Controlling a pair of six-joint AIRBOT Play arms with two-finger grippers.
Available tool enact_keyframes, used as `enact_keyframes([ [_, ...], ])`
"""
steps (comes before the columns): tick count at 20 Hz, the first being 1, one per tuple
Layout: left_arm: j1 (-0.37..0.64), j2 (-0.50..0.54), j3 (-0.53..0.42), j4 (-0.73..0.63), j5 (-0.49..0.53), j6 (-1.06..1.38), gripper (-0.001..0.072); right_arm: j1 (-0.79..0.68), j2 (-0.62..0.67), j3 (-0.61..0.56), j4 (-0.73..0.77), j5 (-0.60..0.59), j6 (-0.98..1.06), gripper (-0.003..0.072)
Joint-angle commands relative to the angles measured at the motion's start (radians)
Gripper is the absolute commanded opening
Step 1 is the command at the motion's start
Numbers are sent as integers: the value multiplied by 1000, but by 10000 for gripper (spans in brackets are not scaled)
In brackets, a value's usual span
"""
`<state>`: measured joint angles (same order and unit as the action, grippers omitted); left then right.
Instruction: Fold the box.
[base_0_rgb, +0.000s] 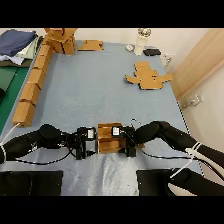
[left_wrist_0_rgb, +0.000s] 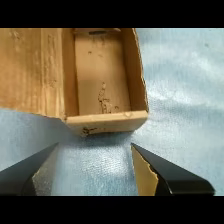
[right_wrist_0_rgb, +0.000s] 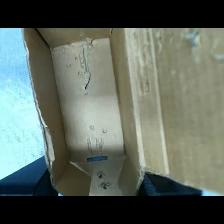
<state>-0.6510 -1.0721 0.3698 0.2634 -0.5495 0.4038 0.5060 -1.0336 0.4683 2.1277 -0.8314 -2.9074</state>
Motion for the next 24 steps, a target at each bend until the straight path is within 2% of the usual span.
enact_keyframes([
  [1, -16, -1, 1, -67, 25, 0, 688, 0, 0, 0, 0, 0, 0, 555],
  [6, -41, -1, 1, -153, 72, -4, 696, 0, 0, 0, 0, 0, 0, 555],
  [24, -41, 16, -13, -148, 69, -47, 696, 0, 0, 0, 0, 0, 0, 555],
])
